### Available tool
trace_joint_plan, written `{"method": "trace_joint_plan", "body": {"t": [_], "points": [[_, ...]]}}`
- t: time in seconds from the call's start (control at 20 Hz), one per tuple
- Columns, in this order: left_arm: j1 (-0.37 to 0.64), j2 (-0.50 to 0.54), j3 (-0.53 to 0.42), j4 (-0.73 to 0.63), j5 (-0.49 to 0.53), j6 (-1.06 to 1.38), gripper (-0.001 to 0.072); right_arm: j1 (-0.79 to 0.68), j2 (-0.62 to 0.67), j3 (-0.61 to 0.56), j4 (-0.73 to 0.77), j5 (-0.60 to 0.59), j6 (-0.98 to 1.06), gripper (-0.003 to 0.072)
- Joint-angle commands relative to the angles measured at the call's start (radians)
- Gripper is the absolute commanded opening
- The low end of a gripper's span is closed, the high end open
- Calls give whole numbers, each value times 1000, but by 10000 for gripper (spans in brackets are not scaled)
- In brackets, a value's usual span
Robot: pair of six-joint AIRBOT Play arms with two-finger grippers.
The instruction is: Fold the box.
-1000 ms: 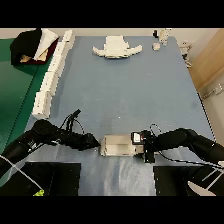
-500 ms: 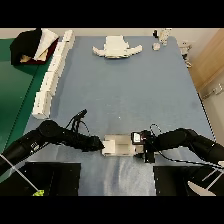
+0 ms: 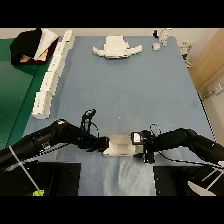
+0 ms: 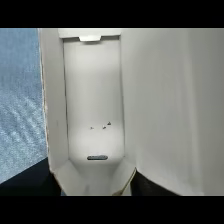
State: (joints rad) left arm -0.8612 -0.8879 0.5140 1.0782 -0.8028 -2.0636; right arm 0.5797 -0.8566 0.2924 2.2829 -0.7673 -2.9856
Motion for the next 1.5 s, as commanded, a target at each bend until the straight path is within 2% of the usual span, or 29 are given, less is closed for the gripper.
{"method": "trace_joint_plan", "body": {"t": [0.0, 0.15, 0.25, 0.4, 0.65, 0.9, 0.95, 1.0, 1.05, 1.4, 1.45], "points": [[-72, -81, 79, 137, -51, -209, 293, 0, 0, 0, -1, 0, 0, 526], [-127, -155, 158, 224, -97, -296, 292, 0, 0, 0, -1, 0, 0, 526], [-164, -208, 217, 307, -167, -378, 292, 0, 0, 0, -1, 0, 0, 526], [-221, -290, 297, 363, -253, -432, 292, 0, 0, 0, -1, 0, 0, 525], [-298, -404, 369, 390, -298, -514, 293, 0, 0, 0, -1, 0, 0, 525], [-343, -459, 409, 444, -319, -592, 291, 0, 0, 0, -1, 0, 0, 525], [-343, -459, 409, 451, -327, -605, 221, 0, 0, 0, -1, 0, 0, 526], [-342, -459, 409, 457, -338, -604, 79, 0, 0, 0, -1, 0, 0, 526], [-343, -459, 409, 463, -347, -605, 14, 0, 0, 0, -1, 0, 0, 526], [-343, -459, 409, 461, -357, -605, 16, 0, 0, 0, -1, 0, 0, 526], [-343, -458, 409, 453, -356, -597, 95, 0, 0, 0, -1, 0, 0, 526]]}}
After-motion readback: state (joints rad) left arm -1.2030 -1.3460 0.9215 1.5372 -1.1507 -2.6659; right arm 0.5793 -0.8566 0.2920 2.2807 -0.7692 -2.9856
